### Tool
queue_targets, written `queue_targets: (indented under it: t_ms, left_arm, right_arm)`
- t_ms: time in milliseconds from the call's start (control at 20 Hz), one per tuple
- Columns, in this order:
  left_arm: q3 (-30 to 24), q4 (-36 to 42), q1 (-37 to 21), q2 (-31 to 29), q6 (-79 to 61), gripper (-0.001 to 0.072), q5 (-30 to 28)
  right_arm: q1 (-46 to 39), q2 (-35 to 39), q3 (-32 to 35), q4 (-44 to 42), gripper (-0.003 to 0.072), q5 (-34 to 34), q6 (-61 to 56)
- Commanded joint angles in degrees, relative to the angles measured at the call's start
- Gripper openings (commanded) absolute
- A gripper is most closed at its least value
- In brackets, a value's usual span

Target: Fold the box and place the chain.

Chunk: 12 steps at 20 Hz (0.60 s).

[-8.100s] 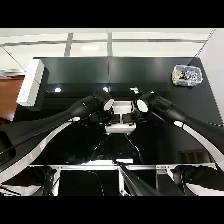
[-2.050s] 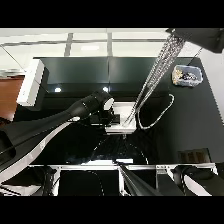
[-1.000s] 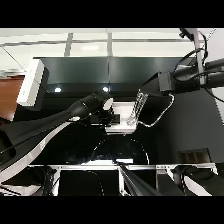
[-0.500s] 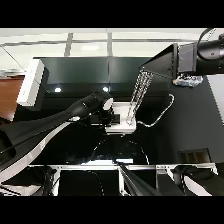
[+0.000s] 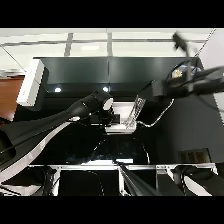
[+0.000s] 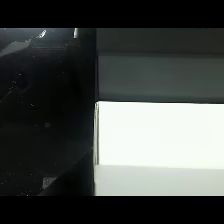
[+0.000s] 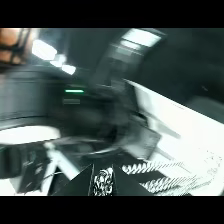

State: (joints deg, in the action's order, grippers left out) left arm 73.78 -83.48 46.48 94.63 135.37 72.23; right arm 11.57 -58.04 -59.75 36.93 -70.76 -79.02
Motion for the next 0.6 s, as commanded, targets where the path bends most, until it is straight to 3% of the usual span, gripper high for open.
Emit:
queue_targets:
  t_ms: [0, 150, 200, 250, 300, 550]
  left_arm:
    - [0.02, 0.02, -0.04, -0.02, 0.00, 0.0029, -0.15]
    - [0.02, 0.02, -0.04, -0.02, 0.00, 0.0029, -0.13]
    - [0.02, 0.02, -0.04, -0.02, 0.00, 0.0029, -0.13]
    - [0.02, 0.02, -0.04, -0.02, 0.02, 0.0029, -0.13]
    - [0.02, 0.02, -0.04, -0.02, 0.00, 0.0029, -0.11]
    - [0.02, 0.02, -0.04, -0.02, 0.00, 0.0030, 0.02]
  right_arm:
    - [2.49, -0.96, 13.88, 1.25, 0.0014, 13.35, 0.02]
    - [4.74, -3.37, 17.16, 1.68, 0.0018, 16.50, 0.02]
    - [4.94, -3.52, 17.14, 1.68, 0.0116, 16.96, 0.02]
    - [4.63, -3.52, 17.00, 1.70, 0.0278, 17.09, 0.07]
    - [3.85, -3.48, 16.61, 1.90, 0.0308, 16.04, 0.72]
    - [-9.20, -0.13, 13.60, 16.33, 0.0308, 8.81, 0.83]
